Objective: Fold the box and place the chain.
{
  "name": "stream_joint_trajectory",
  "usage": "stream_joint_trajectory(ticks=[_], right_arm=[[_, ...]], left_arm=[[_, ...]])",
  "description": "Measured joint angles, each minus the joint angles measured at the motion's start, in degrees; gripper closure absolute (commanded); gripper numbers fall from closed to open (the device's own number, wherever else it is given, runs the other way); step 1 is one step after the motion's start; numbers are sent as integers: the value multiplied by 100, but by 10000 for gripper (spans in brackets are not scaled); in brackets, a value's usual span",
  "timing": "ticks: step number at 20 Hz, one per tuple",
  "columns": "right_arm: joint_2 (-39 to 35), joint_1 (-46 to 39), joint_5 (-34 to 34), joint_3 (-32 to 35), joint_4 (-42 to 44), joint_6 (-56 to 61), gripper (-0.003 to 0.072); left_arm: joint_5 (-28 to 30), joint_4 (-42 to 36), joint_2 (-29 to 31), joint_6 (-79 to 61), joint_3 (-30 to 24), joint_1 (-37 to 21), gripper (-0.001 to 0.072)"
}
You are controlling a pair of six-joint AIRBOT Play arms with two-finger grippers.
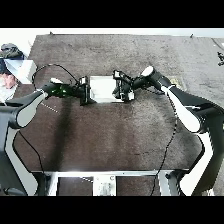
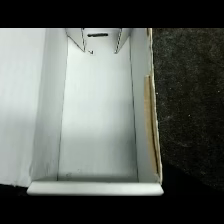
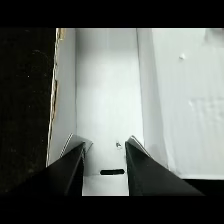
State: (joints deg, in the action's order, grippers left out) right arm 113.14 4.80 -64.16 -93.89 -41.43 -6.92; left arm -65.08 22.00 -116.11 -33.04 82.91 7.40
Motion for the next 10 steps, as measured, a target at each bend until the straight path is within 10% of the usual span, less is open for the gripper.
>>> stream_joint_trajectory(ticks=[4,7,9,10], right_arm=[[17,39,55,0,26,-83,89],[17,46,101,0,-4,-96,92],[17,46,118,0,-22,-83,181],[15,46,136,0,-39,-46,383]], left_arm=[[-4,2,0,-7,0,2,504],[-9,0,0,-7,0,4,505],[-9,0,0,-2,0,4,504],[-7,0,0,7,0,4,505]])
